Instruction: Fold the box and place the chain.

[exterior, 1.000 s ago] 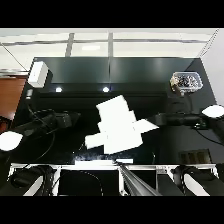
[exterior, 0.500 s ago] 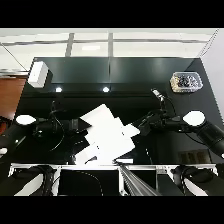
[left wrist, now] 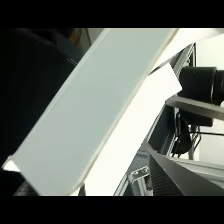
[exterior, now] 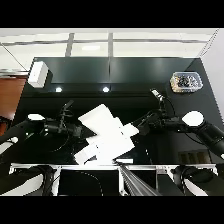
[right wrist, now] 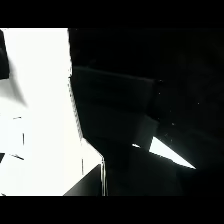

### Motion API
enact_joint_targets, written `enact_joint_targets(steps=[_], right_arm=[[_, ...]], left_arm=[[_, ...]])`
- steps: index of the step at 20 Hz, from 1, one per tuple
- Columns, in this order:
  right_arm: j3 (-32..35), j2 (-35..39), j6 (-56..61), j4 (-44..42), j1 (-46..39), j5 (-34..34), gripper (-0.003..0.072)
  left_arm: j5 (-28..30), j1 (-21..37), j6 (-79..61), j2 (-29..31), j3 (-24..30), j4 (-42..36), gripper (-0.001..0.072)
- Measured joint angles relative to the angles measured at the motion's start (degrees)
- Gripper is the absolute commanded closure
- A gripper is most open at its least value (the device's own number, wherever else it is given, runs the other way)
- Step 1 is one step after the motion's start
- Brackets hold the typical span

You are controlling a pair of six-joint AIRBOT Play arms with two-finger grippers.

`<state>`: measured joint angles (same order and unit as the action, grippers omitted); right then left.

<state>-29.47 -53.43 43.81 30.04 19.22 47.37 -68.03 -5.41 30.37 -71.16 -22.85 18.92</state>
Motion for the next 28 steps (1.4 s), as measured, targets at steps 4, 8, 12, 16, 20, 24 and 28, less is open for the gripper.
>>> enact_joint_targets(steps=[4,8,12,16,20,24,28], right_arm=[[0.00,-0.02,1.22,0.55,0.00,-0.09,0.0674],[0.00,0.00,1.84,0.74,0.00,-0.09,0.0542],[-0.81,0.09,4.52,2.45,-2.54,0.87,0.0045],[-6.73,0.37,7.50,12.00,-12.33,9.62,0.0045],[-12.24,0.46,8.09,25.05,-21.81,17.73,0.0046],[-11.13,0.46,4.76,34.03,-25.09,19.37,0.0046],[-6.47,0.46,-3.96,28.70,-25.68,15.98,0.0047]], left_arm=[[0.11,-1.20,-4.74,-0.72,-1.68,0.24,0.0439],[0.22,-1.51,-7.10,-0.94,-2.38,1.16,0.0645],[0.44,-1.57,-8.68,-1.01,-2.73,1.66,0.0683],[0.74,-1.95,-12.28,-1.01,-4.44,1.70,0.0685],[0.85,-5.97,-24.70,-1.01,-8.70,1.97,0.0686],[10.60,-14.25,-36.72,-1.01,-13.27,6.27,0.0685],[22.51,-20.52,-41.46,-1.55,-15.06,12.07,0.0685]])
